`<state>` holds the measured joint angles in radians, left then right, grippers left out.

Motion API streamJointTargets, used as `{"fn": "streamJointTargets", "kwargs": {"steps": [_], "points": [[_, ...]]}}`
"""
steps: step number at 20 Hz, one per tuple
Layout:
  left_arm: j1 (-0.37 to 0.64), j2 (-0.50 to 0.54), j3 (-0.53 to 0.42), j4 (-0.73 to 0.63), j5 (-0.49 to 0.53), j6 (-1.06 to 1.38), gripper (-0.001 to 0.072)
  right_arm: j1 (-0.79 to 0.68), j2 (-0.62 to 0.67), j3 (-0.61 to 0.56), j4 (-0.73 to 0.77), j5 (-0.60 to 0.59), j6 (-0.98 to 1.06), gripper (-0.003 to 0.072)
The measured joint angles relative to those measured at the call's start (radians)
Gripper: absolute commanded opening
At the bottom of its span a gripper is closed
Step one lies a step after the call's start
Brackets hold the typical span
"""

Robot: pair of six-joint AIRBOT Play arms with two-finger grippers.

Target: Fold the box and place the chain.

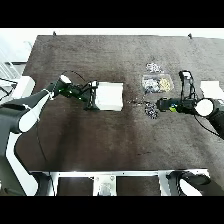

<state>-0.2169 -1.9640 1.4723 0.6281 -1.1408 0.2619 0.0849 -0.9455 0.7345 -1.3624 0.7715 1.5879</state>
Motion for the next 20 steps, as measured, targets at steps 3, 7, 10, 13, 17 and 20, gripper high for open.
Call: {"fn": "streamJointTargets", "kwargs": {"steps": [3, 7, 10, 13, 17, 20], "points": [[0.000, 0.000, 0.000, 0.000, 0.000, 0.000, 0.0347, 0.003, -0.053, 0.001, 0.081, 0.003, -0.085, 0.0322], [0.000, 0.000, 0.000, 0.000, 0.001, 0.000, 0.0348, 0.006, -0.179, 0.014, 0.159, 0.005, -0.211, 0.0292], [0.000, 0.000, 0.000, 0.000, 0.002, 0.000, 0.0348, 0.011, -0.263, 0.043, 0.182, 0.006, -0.257, 0.0292], [0.000, 0.000, 0.000, 0.000, 0.003, 0.000, 0.0348, 0.019, -0.313, 0.068, 0.188, 0.006, -0.285, 0.0292], [0.000, 0.000, 0.000, 0.000, 0.003, 0.000, 0.0348, 0.024, -0.355, 0.089, 0.174, -0.007, -0.299, 0.0292], [0.000, 0.000, 0.000, 0.000, 0.003, 0.000, 0.0348, 0.025, -0.395, 0.111, 0.156, -0.013, -0.294, 0.0286]]}}
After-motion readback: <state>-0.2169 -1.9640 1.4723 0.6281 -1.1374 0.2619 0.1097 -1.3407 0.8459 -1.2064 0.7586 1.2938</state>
